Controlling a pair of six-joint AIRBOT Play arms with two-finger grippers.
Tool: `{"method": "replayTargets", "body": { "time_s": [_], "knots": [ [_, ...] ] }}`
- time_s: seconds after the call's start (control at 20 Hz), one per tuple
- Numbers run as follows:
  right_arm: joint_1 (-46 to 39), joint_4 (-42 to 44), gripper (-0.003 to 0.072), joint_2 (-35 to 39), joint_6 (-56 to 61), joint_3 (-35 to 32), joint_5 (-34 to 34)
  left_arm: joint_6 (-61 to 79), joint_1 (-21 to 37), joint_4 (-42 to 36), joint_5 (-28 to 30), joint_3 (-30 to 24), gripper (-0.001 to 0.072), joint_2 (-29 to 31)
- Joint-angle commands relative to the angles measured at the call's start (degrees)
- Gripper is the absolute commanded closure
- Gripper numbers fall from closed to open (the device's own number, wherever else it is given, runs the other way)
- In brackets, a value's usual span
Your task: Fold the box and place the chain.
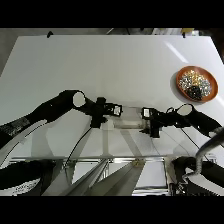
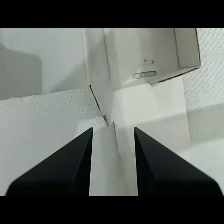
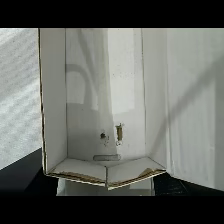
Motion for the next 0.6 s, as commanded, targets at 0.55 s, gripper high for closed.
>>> {"method": "replayTargets", "body": {
  "time_s": [0.55],
  "knots": [
    [0.0, 0.0, 0.0345, 0.0, 0.0, 0.0, 0.0, 4.0, -3.9, -8.5, 3.3, 0.0, 0.0442, -1.9]
  ]
}}
